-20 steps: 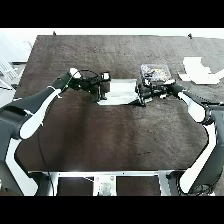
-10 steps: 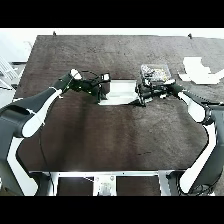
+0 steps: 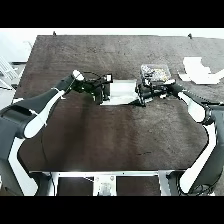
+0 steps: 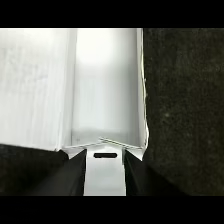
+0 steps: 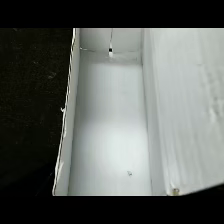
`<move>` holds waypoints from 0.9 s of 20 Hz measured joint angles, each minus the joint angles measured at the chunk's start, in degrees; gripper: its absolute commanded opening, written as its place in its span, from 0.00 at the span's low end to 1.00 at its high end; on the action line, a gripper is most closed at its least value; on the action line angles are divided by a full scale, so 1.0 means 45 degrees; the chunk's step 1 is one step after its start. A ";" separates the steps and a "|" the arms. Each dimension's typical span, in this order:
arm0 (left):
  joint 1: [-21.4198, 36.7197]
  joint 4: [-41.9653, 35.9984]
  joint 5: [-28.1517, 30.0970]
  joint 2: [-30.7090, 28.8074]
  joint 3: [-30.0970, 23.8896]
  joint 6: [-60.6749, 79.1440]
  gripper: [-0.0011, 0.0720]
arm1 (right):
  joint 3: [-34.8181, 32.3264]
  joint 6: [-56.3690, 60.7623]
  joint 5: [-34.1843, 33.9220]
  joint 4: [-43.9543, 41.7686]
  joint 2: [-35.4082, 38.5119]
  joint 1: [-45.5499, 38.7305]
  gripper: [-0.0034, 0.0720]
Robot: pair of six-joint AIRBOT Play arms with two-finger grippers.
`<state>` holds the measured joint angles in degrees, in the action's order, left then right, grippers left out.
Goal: Fold the box and place the chain.
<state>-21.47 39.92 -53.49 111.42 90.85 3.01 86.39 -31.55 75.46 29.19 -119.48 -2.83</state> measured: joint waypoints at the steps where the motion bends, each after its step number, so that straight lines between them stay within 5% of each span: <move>1: -0.0068 -0.0087 0.0165 0.0024 -0.0005 0.0102 0.40 | 0.0000 0.0000 0.0000 -0.0005 0.0000 0.0000 0.70; 4: -0.0165 -0.0427 0.0505 0.0073 -0.0005 0.0301 0.40 | 0.0000 0.0000 0.0000 0.0000 0.0000 -0.0005 0.70; 6: -0.0194 -0.0665 0.0597 0.0083 -0.0005 0.0389 0.68 | 0.0000 0.0000 0.0000 -0.0005 0.0000 -0.0015 0.70; 7: -0.0204 -0.0782 0.0597 0.0087 -0.0005 0.0481 0.68 | 0.0000 0.0010 0.0000 -0.0005 0.0000 -0.0015 0.70; 10: -0.0219 -0.1010 0.0602 0.0087 -0.0010 0.0641 1.00 | 0.0000 0.0010 -0.0005 -0.0005 0.0000 -0.0015 0.70; 14: -0.0219 -0.1127 0.0670 0.0087 -0.0010 0.0738 0.99 | 0.0000 0.0015 -0.0015 -0.0010 0.0000 -0.0015 0.70; 15: -0.0219 -0.1137 0.0685 0.0087 -0.0010 0.0743 0.88 | 0.0000 0.0015 -0.0010 -0.0010 0.0000 -0.0015 0.70; 16: -0.0219 -0.1151 0.0719 0.0087 -0.0010 0.0743 0.88 | 0.0000 0.0015 -0.0015 -0.0010 0.0000 -0.0015 0.70; 17: -0.0219 -0.1166 0.0733 0.0087 -0.0010 0.0748 0.81 | 0.0000 0.0010 -0.0015 -0.0010 0.0000 -0.0015 0.70; 18: -0.0219 -0.1161 0.0753 0.0087 -0.0010 0.0748 0.51 | 0.0000 0.0010 -0.0015 -0.0010 0.0000 -0.0015 0.70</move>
<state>-22.46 34.70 -50.11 111.81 90.80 6.37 86.39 -31.51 75.40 29.15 -119.48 -2.90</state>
